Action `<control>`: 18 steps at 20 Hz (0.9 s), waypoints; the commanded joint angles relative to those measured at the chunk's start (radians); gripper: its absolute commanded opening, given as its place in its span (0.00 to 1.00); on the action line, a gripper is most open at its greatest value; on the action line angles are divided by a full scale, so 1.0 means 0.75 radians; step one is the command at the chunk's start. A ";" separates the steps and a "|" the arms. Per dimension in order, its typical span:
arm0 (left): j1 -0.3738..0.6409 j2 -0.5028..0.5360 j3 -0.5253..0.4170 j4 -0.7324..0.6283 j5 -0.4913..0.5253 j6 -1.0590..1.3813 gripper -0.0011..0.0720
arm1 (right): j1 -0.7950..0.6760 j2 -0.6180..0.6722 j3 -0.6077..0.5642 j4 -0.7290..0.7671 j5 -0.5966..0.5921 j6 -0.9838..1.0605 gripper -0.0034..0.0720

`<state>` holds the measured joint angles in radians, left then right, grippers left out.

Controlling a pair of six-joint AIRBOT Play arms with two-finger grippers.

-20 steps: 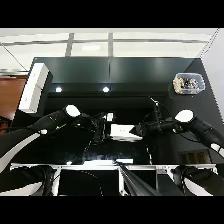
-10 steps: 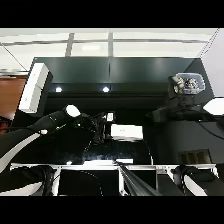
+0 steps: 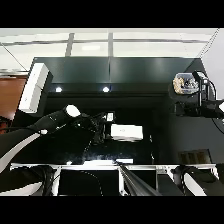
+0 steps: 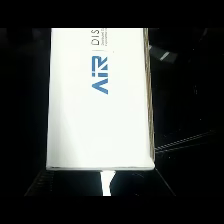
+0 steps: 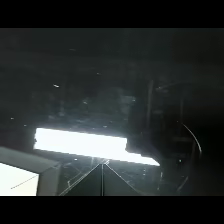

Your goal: Fold the box and place the chain.

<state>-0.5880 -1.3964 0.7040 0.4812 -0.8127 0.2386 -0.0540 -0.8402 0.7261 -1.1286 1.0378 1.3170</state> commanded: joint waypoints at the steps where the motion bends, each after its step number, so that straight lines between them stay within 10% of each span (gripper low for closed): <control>1: 0.000 -0.001 0.001 -0.011 0.003 0.001 0.58 | -0.008 0.002 0.002 -0.039 0.003 0.050 0.06; 5: 0.001 -0.001 0.001 -0.007 0.001 0.001 0.63 | -0.008 0.002 0.002 -0.039 0.003 0.076 0.06; 7: 0.002 0.013 0.011 0.072 -0.047 -0.021 1.00 | -0.008 0.002 0.002 -0.038 0.005 0.106 0.06; 13: 0.044 0.176 0.101 0.440 -0.334 -0.507 1.00 | -0.010 0.003 0.003 -0.058 0.015 0.105 0.06; 18: -0.015 0.254 0.155 0.317 -0.173 -0.595 0.99 | -0.163 0.003 0.003 -0.073 -0.007 0.105 0.06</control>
<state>-0.5751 -1.2297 0.7929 0.7429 -0.9958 -0.1341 -0.1177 -0.8394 0.7269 -1.1782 1.0397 1.3933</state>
